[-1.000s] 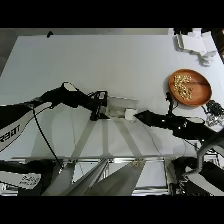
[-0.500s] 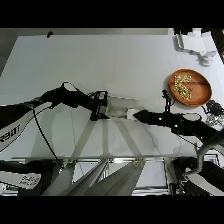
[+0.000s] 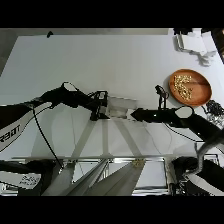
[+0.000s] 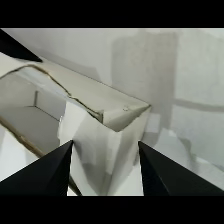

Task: Fold the box and place the chain.

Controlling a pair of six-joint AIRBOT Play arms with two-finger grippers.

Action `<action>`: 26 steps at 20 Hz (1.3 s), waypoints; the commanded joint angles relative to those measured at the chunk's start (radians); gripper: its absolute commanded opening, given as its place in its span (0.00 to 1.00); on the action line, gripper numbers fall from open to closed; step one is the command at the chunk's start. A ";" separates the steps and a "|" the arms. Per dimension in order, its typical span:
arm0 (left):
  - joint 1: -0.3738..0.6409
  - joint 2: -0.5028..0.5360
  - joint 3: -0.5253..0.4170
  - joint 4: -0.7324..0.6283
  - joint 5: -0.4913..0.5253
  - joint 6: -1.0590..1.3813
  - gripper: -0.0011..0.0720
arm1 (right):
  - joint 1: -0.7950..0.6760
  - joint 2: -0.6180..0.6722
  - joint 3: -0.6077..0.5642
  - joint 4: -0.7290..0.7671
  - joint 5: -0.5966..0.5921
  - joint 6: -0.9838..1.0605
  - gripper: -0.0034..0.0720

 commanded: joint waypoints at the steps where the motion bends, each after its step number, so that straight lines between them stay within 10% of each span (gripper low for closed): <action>1: 0.000 0.001 0.001 0.000 0.000 0.000 0.31 | 0.055 -0.003 0.043 -0.358 -0.035 0.344 0.65; 4: 0.000 0.001 0.001 0.000 0.000 0.000 0.31 | 0.114 -0.021 0.116 -0.612 -0.029 0.590 0.65; 18: 0.000 0.001 0.001 0.000 0.000 0.000 0.31 | 0.301 -0.253 0.386 -0.817 0.208 0.933 0.68; 26: 0.000 0.001 0.001 0.000 0.000 0.000 0.31 | 0.301 -0.253 0.386 -1.027 0.226 1.192 0.32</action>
